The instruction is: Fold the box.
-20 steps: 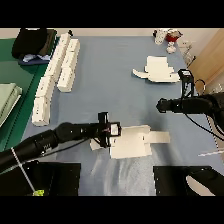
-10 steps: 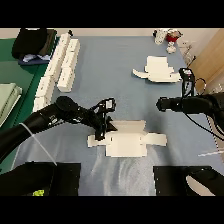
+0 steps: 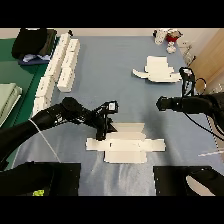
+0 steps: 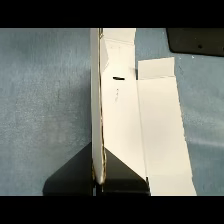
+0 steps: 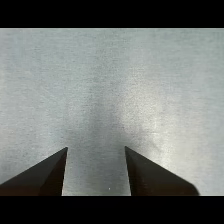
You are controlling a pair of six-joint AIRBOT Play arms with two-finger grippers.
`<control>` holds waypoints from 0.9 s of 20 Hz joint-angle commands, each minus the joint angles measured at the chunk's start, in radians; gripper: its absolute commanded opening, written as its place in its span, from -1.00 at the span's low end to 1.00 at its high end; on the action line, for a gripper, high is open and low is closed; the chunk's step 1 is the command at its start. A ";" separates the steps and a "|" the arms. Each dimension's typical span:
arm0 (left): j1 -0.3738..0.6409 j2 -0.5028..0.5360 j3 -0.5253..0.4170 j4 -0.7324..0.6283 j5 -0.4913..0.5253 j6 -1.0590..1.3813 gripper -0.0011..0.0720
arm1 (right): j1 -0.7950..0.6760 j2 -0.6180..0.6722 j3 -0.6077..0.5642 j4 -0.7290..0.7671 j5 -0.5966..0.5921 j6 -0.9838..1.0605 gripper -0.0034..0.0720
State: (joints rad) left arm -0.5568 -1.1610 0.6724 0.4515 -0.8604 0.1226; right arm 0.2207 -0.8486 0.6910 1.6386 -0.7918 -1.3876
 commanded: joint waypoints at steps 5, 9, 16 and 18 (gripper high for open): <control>-0.044 0.196 -0.087 -0.003 0.188 0.002 -0.95 | 0.000 0.000 0.001 0.000 -0.001 0.000 0.54; -0.219 0.315 -0.218 -0.011 0.441 0.106 -0.95 | 0.000 0.000 0.001 0.000 0.006 0.000 0.54; -0.478 0.302 -0.345 -0.010 0.772 0.076 -0.94 | 0.000 0.000 0.001 0.000 0.007 0.000 0.54; -0.478 0.281 -0.349 -0.010 0.773 0.068 -0.94 | 0.000 0.000 0.001 0.000 0.007 0.000 0.54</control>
State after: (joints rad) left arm -0.9962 -0.8604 0.3489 0.4381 -0.1570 0.2050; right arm 0.2207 -0.8486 0.6910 1.6382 -0.7856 -1.3876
